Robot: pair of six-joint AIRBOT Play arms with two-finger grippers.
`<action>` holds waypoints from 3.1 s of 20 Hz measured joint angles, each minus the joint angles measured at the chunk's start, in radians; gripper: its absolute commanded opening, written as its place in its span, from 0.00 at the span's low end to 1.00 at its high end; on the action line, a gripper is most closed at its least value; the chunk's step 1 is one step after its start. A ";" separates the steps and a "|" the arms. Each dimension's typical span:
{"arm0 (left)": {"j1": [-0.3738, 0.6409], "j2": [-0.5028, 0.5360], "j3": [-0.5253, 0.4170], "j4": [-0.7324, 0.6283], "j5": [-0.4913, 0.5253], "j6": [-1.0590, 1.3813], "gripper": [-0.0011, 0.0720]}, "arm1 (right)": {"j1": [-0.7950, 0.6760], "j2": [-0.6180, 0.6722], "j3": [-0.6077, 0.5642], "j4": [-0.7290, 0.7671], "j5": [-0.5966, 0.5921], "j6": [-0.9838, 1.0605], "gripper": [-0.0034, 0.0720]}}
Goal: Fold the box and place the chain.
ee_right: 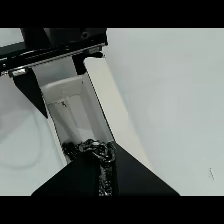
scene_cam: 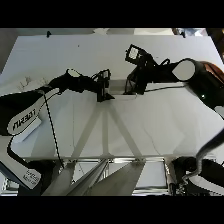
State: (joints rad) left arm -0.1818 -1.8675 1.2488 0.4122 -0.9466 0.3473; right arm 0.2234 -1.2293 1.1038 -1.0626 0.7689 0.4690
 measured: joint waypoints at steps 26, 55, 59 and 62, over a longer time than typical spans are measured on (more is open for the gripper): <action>0.000 0.000 0.000 0.000 0.000 0.000 0.40 | -0.549 -0.069 0.000 -0.305 0.243 0.366 0.60; 0.000 0.000 0.000 0.000 0.000 0.000 0.40 | -0.375 -0.446 0.101 -0.402 0.173 0.210 0.33; 0.000 0.000 0.000 0.000 0.000 0.000 0.40 | -0.374 -0.464 0.104 -0.400 0.184 0.210 0.07; 0.000 0.000 0.000 0.000 0.000 0.000 0.40 | -0.373 -0.465 0.107 -0.419 0.187 0.211 0.07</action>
State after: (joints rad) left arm -0.1818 -1.8675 1.2488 0.4122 -0.9466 0.3473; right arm -0.1501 -1.6947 1.2110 -1.4818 0.9562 0.6796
